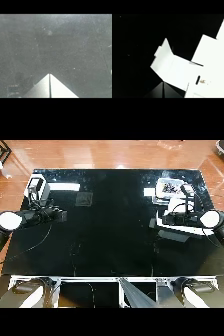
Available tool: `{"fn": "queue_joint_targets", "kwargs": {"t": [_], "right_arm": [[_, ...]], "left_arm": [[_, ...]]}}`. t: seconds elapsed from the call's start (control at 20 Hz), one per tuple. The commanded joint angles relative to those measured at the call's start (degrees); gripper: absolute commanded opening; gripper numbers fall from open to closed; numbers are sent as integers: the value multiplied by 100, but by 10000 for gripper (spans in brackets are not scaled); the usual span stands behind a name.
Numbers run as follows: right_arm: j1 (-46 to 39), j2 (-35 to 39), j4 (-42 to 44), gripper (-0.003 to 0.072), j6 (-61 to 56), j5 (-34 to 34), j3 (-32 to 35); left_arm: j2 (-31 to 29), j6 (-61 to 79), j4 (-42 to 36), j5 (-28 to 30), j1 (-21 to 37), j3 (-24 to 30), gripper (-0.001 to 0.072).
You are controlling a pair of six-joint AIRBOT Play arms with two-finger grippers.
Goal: Fold the box and place the chain.
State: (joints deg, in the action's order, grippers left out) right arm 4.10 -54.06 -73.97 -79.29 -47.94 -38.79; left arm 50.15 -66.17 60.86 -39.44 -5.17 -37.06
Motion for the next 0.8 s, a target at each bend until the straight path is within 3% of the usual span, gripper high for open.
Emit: {"fn": "queue_joint_targets", "kwargs": {"t": [0.0,0.75], "right_arm": [[4,4,0,22,-2,-2,2],[7,4,46,22,-9,39,2]], "left_arm": [[26,-4,-7,0,4,2,20],[94,-7,-68,-15,-17,4,20]]}}
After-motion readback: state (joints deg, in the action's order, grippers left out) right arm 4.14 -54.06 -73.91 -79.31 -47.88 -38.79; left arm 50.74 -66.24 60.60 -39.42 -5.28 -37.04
